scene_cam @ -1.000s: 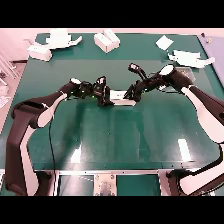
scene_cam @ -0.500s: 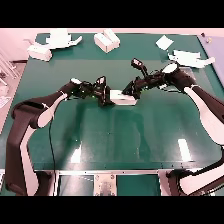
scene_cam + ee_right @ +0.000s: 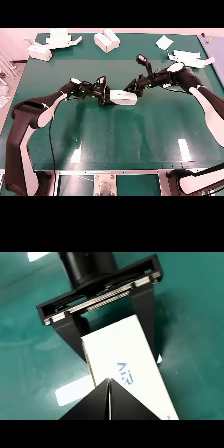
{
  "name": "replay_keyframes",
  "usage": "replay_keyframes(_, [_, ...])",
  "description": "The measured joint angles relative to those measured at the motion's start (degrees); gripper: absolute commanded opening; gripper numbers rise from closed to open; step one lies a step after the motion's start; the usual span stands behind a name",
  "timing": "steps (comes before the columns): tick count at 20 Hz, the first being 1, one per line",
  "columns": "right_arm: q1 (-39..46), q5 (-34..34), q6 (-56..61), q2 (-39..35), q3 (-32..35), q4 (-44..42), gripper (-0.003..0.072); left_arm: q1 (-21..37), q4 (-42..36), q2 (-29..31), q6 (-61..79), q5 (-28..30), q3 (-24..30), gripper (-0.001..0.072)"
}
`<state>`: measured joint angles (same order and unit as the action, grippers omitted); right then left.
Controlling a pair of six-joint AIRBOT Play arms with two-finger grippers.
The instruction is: Fold the box and place the chain.
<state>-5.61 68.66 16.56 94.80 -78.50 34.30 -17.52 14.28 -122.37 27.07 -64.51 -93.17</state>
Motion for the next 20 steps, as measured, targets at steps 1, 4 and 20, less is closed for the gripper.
replay_keyframes(1, [0.98, -0.81, 1.31, -0.94, 0.07, -0.72, 0.0005, 0.00, 0.02, 0.00, 0.00, -0.02, 0.00, 0.0398])
replay_keyframes(4, [3.96, -2.08, 5.44, -5.09, 0.44, -1.79, 0.0004, 0.00, 0.00, 0.00, -0.02, -0.02, 0.00, 0.0398])
replay_keyframes(20, [25.14, -5.51, 13.03, -40.85, 33.55, -1.05, 0.0007, 0.02, -0.04, 0.00, -0.04, -0.02, 0.00, 0.0397])
